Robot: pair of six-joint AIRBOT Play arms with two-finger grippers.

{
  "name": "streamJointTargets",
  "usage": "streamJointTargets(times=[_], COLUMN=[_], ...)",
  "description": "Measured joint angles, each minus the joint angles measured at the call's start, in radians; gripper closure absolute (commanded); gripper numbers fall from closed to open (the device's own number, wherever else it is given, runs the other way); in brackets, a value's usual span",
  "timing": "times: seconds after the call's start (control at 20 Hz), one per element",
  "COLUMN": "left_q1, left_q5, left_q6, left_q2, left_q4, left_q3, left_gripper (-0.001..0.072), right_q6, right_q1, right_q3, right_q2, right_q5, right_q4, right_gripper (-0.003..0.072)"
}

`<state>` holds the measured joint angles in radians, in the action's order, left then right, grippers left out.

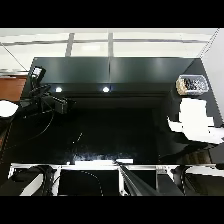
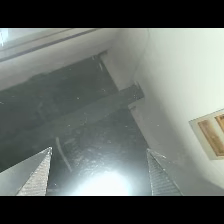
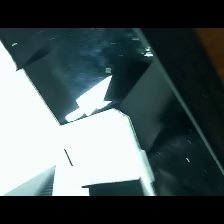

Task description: Fold the box and place the chain.

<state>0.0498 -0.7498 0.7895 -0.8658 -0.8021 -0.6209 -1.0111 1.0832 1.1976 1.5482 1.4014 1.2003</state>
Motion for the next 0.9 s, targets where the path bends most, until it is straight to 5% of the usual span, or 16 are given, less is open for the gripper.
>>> streamJointTargets(times=[0.1, 0.15, 0.2, 0.25, 0.65, 0.9], left_q1=[0.000, 0.000, 0.000, 0.000, 0.000, 0.000], left_q5=[-0.001, -0.003, -0.005, -0.010, -0.021, -0.050], left_q6=[0.000, 0.000, 0.000, 0.000, 0.000, 0.000], left_q2=[0.000, 0.000, 0.000, 0.000, 0.000, 0.000], left_q4=[0.000, 0.000, 0.000, 0.000, 0.000, 0.000], left_q3=[0.000, 0.000, 0.000, 0.000, 0.000, 0.000], left_gripper=[0.0000, 0.0000, 0.0000, 0.0000, 0.0000, 0.0000], right_q6=[0.034, 0.047, 0.062, 0.071, 0.117, 0.124], right_q1=[0.005, 0.005, 0.005, 0.006, 0.000, -0.091], right_q3=[0.027, 0.036, 0.043, 0.048, 0.043, -0.082], right_q2=[0.030, 0.039, 0.045, 0.050, 0.061, 0.018], right_q5=[0.021, 0.027, 0.034, 0.036, 0.142, 0.210], right_q4=[-0.018, -0.027, -0.042, -0.055, -0.183, -0.322], right_gripper=[0.0202, 0.0327, 0.0623, 0.0678, 0.0675, 0.0668])
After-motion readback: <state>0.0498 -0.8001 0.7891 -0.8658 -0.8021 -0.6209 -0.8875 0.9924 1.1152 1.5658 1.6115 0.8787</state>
